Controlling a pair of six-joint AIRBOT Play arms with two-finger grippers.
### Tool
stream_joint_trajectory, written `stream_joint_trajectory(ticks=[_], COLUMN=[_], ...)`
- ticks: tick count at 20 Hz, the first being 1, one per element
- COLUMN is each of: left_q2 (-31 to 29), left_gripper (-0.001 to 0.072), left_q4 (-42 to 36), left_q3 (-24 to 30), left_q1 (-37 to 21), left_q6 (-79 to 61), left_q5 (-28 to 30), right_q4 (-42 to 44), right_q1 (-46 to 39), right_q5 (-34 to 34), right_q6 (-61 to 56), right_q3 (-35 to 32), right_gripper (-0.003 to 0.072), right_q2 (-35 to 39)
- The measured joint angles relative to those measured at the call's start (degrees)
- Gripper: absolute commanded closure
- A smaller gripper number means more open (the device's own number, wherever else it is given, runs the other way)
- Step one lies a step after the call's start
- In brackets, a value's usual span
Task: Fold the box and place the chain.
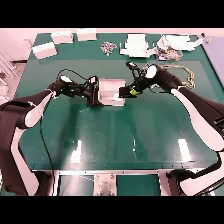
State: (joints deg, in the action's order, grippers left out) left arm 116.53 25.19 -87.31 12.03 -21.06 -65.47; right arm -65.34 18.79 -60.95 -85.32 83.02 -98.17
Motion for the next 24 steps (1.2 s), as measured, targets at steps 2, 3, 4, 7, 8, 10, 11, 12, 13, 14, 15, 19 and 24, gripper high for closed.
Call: stream_joint_trajectory(ticks=[2,3,4,7,8,10,11,12,13,14,15,19,24], left_q2=[0.0,0.0,0.0,0.0,0.0,0.02,0.02,0.02,0.02,0.02,0.02,0.02,0.02], left_gripper=[0.008,0.008,0.008,0.008,0.008,0.008,0.008,0.008,0.008,0.008,0.008,0.008,0.008], left_q4=[0.0,0.0,0.0,-0.11,-0.13,-0.04,-0.04,-0.02,-0.02,-0.02,-0.02,-0.02,-0.02], left_q3=[0.0,0.0,0.0,0.0,0.0,0.0,0.0,0.0,0.0,0.0,0.0,0.0,0.0], left_q1=[0.0,0.0,0.0,0.0,0.0,0.04,0.09,0.09,0.07,0.07,0.07,0.07,0.07], left_q6=[0.0,0.0,0.0,0.07,0.13,0.04,0.04,0.04,0.02,0.04,0.02,0.02,0.0], left_q5=[0.02,0.02,0.02,0.28,0.35,-0.02,0.02,-0.04,0.0,0.02,0.02,0.09,0.07], right_q4=[-1.84,-2.71,-3.89,-7.91,-9.46,-12.28,-12.96,-13.16,-13.6,-13.81,-14.19,-14.45,-15.52], right_q1=[0.66,0.98,1.42,2.78,3.21,3.63,3.72,3.93,4.11,4.15,4.15,4.79,5.55], right_q5=[0.17,0.37,0.79,2.19,2.56,3.1,3.34,3.69,3.48,3.5,3.67,3.67,3.72], right_q6=[-2.12,-3.15,-4.37,-8.09,-9.51,-11.85,-12.46,-13.16,-13.64,-14.29,-14.73,-15.98,-16.79], right_q3=[0.46,0.61,0.74,0.96,0.98,0.92,1.01,1.07,1.05,1.09,1.14,1.14,1.14], right_gripper=[0.0278,0.0279,0.0279,0.028,0.028,0.028,0.028,0.0279,0.028,0.028,0.0279,0.028,0.028], right_q2=[-0.02,-0.02,-0.02,0.0,0.0,-0.28,-0.15,-0.07,-0.13,-0.13,-0.09,-0.09,-0.13])
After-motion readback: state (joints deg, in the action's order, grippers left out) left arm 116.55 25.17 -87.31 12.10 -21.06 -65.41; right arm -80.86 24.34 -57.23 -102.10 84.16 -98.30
